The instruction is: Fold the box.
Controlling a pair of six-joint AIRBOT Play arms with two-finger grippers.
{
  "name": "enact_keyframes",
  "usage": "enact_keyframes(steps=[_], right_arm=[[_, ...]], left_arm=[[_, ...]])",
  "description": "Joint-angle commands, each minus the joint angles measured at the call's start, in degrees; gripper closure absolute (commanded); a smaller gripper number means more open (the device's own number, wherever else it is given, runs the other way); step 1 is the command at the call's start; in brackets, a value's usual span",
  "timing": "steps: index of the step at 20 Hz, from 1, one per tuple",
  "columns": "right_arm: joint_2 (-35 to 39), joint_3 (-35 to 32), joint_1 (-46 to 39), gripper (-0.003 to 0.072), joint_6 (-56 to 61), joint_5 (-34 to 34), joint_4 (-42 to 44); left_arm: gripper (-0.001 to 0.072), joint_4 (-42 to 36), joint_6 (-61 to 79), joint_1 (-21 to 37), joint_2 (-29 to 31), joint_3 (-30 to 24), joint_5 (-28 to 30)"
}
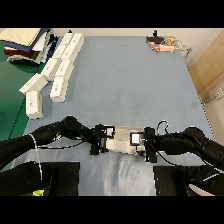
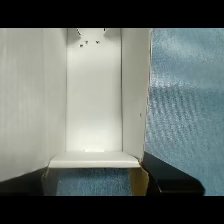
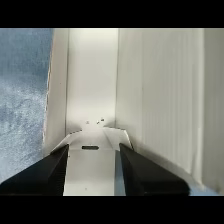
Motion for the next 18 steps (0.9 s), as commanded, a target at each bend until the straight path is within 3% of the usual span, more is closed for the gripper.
enact_keyframes(steps=[1,12,13,14,16,18], right_arm=[[-0.02,-0.02,0.04,0.0162,0.11,0.79,1.49],[0.0,0.0,0.04,0.0184,1.31,0.59,1.16],[0.09,0.0,0.02,0.0264,3.72,0.04,0.0],[0.15,0.0,0.02,0.0443,7.13,-0.85,-2.21],[0.24,0.42,-0.02,0.0621,17.03,-3.63,-7.76],[0.83,2.64,-0.07,0.0682,28.5,-9.16,-13.62]], left_arm=[[0.0203,-0.17,-0.11,-0.02,0.04,0.0,0.02],[0.0203,-0.17,-0.11,-0.02,0.04,0.0,0.02],[0.0203,-0.17,-0.11,-0.02,0.02,0.0,0.02],[0.0204,-0.17,-0.11,-0.02,0.04,0.0,0.02],[0.0203,-0.17,-0.11,-0.02,0.04,0.0,0.02],[0.0203,-0.17,-0.11,-0.02,0.04,0.0,0.02]])
